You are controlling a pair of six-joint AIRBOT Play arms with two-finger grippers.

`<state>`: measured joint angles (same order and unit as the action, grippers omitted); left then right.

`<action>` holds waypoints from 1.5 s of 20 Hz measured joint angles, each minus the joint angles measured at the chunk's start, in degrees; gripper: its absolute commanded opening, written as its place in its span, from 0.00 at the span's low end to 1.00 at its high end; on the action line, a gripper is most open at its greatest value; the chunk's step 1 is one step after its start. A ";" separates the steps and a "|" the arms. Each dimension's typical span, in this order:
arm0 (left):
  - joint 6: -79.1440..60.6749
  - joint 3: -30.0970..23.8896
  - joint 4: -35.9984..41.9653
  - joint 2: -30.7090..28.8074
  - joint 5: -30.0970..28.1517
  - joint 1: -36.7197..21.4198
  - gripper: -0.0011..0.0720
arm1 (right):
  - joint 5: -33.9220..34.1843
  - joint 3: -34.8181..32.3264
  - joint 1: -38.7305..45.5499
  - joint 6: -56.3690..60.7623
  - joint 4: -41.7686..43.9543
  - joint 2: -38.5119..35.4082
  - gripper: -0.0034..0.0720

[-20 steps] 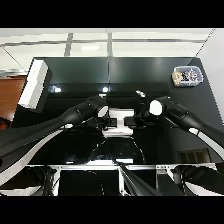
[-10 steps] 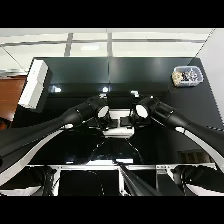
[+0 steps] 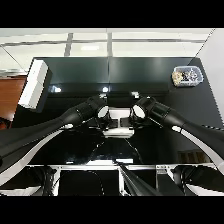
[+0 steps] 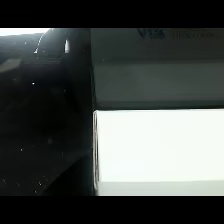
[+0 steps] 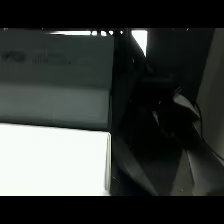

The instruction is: Fold the box and place the chain.

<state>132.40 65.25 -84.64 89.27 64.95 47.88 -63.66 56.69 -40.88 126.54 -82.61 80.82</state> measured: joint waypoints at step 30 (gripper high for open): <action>0.20 0.00 0.04 0.00 -0.17 0.00 0.05 | -5.73 2.21 13.16 -7.13 -28.13 -20.28 0.94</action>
